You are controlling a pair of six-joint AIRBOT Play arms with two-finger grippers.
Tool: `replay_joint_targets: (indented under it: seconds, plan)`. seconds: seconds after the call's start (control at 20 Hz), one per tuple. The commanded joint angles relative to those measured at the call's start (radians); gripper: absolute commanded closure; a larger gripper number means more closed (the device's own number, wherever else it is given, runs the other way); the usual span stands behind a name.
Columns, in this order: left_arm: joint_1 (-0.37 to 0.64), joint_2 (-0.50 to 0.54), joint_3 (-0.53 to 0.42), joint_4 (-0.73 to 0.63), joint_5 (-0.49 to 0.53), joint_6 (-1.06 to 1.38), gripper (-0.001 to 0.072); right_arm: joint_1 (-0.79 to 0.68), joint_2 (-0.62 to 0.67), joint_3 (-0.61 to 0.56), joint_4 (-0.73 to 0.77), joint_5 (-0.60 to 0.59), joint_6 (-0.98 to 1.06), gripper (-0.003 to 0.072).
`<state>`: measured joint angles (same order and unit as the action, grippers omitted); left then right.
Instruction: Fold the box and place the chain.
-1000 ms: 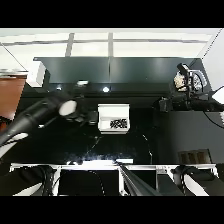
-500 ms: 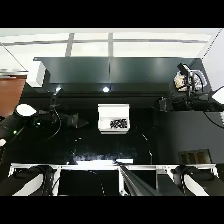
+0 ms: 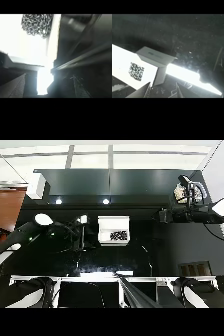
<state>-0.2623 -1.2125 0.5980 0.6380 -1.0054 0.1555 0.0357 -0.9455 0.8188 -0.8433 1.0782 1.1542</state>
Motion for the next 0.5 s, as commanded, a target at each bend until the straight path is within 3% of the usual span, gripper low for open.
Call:
replay_joint_targets:
  seconds: [0.0,0.2,0.45]
  plan:
    - [-0.057,-0.109,0.095,0.075,0.072,0.175,-0.0008,0.000,0.001,0.000,-0.005,-0.021,0.002,0.0313]
    - [-0.039,-0.227,0.153,0.029,0.009,0.144,-0.0009,0.000,0.001,0.000,-0.007,-0.021,0.002,0.0312]
    - [-0.048,-0.236,0.159,0.006,0.017,0.125,-0.0009,0.000,0.001,0.000,-0.008,-0.025,0.001,0.0312]
